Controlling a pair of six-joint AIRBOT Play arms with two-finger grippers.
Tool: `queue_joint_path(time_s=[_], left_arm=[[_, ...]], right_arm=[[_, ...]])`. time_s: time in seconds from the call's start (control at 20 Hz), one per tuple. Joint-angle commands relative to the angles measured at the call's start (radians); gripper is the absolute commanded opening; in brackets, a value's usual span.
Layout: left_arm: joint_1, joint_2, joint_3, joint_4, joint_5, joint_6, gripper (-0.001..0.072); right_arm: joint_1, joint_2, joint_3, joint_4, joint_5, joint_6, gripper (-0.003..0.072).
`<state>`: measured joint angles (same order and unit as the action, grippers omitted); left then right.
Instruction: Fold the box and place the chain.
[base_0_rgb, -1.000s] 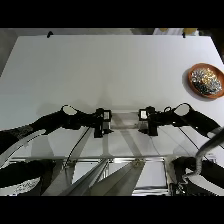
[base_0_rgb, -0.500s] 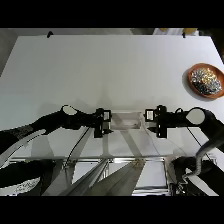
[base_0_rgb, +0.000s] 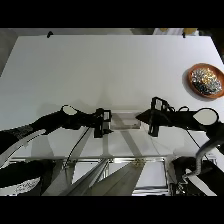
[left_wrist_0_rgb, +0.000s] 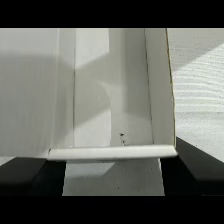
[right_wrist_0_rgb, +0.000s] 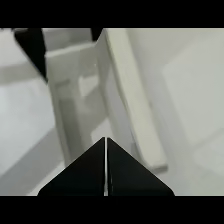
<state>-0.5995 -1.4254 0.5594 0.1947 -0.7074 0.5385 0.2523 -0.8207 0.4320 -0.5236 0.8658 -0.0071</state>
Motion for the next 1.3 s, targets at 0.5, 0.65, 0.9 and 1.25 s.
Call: queue_joint_path(time_s=[0.5, 0.65, 0.9, 1.25], left_arm=[[0.001, 0.0, 0.0, 0.0, 0.0, 0.0, 0.0134], [0.001, 0.0, 0.0, 0.0, 0.0, 0.0, 0.0134], [0.001, 0.0, 0.0, 0.0, 0.0, 0.0, 0.0134], [0.001, 0.0, 0.0, 0.0, 0.0, 0.0, 0.0134]], right_arm=[[0.056, -0.317, 0.001, 0.344, -0.402, 0.009, 0.0013], [0.055, -0.234, 0.001, 0.323, -0.365, 0.038, 0.0013], [0.055, 0.039, 0.001, -0.151, -0.259, 0.082, 0.001], [0.055, 0.045, -0.019, -0.732, 0.081, 0.053, 0.0072]])
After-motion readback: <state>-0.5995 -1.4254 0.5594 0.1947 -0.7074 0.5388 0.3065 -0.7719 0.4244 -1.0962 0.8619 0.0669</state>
